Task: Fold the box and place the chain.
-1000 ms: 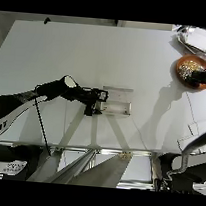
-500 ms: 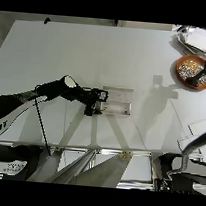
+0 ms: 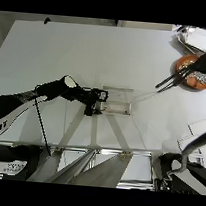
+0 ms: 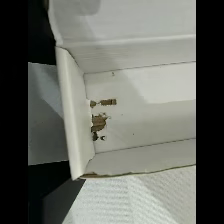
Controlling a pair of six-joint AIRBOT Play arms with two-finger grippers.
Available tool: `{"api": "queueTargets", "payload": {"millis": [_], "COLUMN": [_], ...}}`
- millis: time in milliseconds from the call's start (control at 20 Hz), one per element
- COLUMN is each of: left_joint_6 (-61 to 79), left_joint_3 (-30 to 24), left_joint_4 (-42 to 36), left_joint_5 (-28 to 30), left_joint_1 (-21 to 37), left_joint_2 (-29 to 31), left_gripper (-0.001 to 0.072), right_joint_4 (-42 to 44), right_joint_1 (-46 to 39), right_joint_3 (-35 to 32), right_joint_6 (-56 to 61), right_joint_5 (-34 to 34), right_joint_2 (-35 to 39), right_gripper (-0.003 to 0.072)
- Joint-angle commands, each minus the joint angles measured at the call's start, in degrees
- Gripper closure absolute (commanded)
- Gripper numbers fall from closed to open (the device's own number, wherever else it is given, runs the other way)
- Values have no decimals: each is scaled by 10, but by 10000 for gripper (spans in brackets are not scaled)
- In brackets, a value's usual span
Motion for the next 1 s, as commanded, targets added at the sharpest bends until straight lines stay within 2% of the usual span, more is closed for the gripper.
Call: {"api": "queueTargets", "payload": {"millis": [0, 300, 450, 650, 950], "left_joint_6": [0, 0, 0, 0, 0], "left_joint_3": [0, 0, 0, 0, 0], "left_joint_4": [0, 0, 0, 0, 0], "left_joint_5": [0, 0, 0, 0, 0], "left_joint_1": [0, 0, 0, 0, 0], "left_joint_2": [0, 0, 0, 0, 0], "left_gripper": [434, 434, 434, 434, 434], "right_joint_4": [2, -6, -42, -43, -43], "right_joint_1": [80, 232, 304, 377, 444], "right_joint_3": [-2, -20, -44, -85, -166], "right_joint_6": [37, 73, 106, 127, 140], "right_joint_5": [33, 25, -20, -54, -159], "right_joint_2": [47, 73, 73, 73, 70], "right_gripper": [674, 673, 673, 673, 673]}}
